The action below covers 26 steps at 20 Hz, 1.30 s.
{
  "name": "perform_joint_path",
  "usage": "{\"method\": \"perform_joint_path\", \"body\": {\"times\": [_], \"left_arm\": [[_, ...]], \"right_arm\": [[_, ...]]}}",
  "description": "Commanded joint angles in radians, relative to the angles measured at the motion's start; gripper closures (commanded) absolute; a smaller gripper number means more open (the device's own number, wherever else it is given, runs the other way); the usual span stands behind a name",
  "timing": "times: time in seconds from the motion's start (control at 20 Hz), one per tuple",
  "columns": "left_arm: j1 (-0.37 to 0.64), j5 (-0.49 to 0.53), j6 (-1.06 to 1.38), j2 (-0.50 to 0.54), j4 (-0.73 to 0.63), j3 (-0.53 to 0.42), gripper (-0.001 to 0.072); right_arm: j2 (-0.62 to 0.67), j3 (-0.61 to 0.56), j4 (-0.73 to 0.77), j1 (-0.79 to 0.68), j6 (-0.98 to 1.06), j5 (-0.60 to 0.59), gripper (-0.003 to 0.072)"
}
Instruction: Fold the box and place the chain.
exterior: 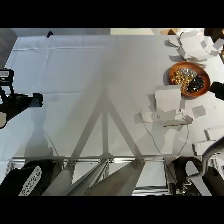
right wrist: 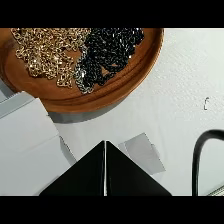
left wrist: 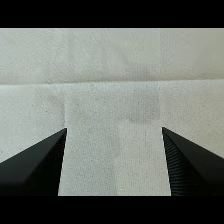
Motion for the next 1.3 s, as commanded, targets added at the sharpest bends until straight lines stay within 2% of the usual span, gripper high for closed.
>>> {"method": "perform_joint_path", "body": {"times": [0.0, 0.15, 0.45, 0.5, 0.55, 0.6, 1.0, 1.1, 1.25], "left_arm": [[0.000, 0.000, 0.000, 0.001, 0.000, 0.001, 0.0062], [0.000, 0.000, 0.001, 0.001, 0.000, 0.001, 0.0062], [0.000, 0.000, 0.000, 0.001, 0.000, 0.001, 0.0062], [0.000, 0.000, 0.000, 0.001, 0.000, 0.001, 0.0062], [0.000, 0.000, 0.000, 0.001, 0.000, 0.001, 0.0062], [0.000, 0.000, 0.000, 0.001, 0.000, 0.001, 0.0062], [0.000, 0.000, 0.000, 0.001, 0.000, 0.001, 0.0062], [0.000, 0.000, 0.000, 0.001, 0.000, 0.001, 0.0062], [0.000, 0.000, 0.000, 0.001, 0.000, 0.001, 0.0062]], "right_arm": [[-0.001, 0.001, 0.005, 0.000, 0.000, 0.056, 0.0677], [-0.001, 0.001, 0.006, 0.000, 0.000, 0.101, 0.0677], [-0.001, 0.001, 0.013, 0.000, 0.000, 0.101, 0.0674], [-0.001, 0.001, 0.002, 0.000, -0.001, 0.097, 0.0659], [-0.003, 0.001, -0.021, 0.000, -0.003, 0.093, 0.0596], [-0.006, 0.001, -0.033, 0.000, -0.020, 0.102, 0.0563], [-0.085, 0.001, -0.126, 0.000, -0.168, 0.179, 0.0545], [-0.131, 0.001, -0.163, 0.000, -0.190, 0.191, 0.0147], [-0.188, 0.002, -0.205, 0.000, -0.190, 0.149, 0.0148]]}}
